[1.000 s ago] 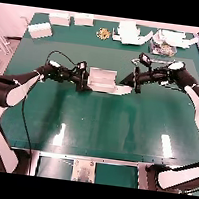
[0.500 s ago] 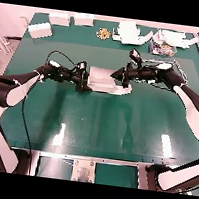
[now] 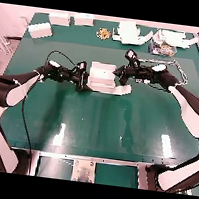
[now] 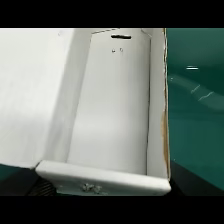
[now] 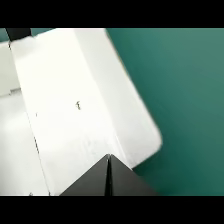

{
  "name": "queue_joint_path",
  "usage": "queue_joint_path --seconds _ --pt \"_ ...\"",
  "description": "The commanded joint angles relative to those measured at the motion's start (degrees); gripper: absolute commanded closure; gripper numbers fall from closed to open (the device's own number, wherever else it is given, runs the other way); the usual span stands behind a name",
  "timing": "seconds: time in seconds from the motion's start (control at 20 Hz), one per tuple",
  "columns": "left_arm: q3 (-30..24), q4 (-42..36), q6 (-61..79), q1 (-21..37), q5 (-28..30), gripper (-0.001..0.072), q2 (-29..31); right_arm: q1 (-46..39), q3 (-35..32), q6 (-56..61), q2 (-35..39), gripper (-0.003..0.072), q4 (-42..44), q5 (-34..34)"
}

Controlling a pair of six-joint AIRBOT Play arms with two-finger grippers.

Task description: Fold the box and place the chain.

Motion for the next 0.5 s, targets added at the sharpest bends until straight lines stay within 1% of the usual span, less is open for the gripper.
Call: queue_joint_path --seconds 0.0,0.1,0.25,0.45 --pt "-0.02 -0.09 0.00 0.00 0.00 0.0196 0.00 1.77 0.09 -0.11 -1.44 0.0682 -4.81 -0.98" --pt "-0.02 -0.09 0.00 0.00 0.02 0.0196 0.00 2.54 0.07 -0.09 -2.12 0.0681 -7.72 -0.98" --pt "-0.02 -0.09 0.00 0.00 0.02 0.0196 0.00 2.47 0.46 -0.11 -1.95 0.0681 -8.31 -1.20" --pt "-0.02 -0.09 0.02 0.00 0.04 0.0196 0.00 1.49 0.87 0.42 2.67 0.0685 -8.87 -0.98"
